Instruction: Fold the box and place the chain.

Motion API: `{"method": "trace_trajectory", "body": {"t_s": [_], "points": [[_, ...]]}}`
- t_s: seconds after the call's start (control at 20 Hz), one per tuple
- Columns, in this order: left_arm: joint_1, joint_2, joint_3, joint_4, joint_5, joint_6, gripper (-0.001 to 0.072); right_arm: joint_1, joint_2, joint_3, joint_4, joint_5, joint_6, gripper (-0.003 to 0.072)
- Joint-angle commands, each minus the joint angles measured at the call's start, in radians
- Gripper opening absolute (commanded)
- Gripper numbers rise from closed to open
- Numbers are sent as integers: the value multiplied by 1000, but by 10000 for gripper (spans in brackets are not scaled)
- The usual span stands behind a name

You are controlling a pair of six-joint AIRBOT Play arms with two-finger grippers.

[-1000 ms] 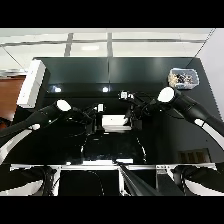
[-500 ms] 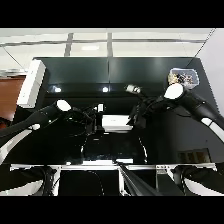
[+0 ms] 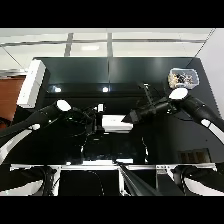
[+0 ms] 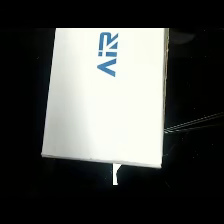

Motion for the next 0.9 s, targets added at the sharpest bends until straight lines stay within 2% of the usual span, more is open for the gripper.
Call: {"method": "trace_trajectory", "body": {"t_s": [0.0,0.2,0.55,0.65,0.8,0.85], "points": [[0,-1,1,0,1,1,399,28,-75,-12,17,-76,54,16],[0,-1,1,0,1,1,398,35,-143,-12,-61,-88,93,16],[0,-1,1,0,1,1,398,35,-143,-11,-69,-113,97,16],[1,-1,1,0,1,1,399,28,-132,3,-71,-50,80,16],[5,13,2,10,0,-6,406,-55,-57,55,-72,151,69,15],[10,28,2,16,-3,-7,448,-105,-11,66,-76,213,69,15]]}}
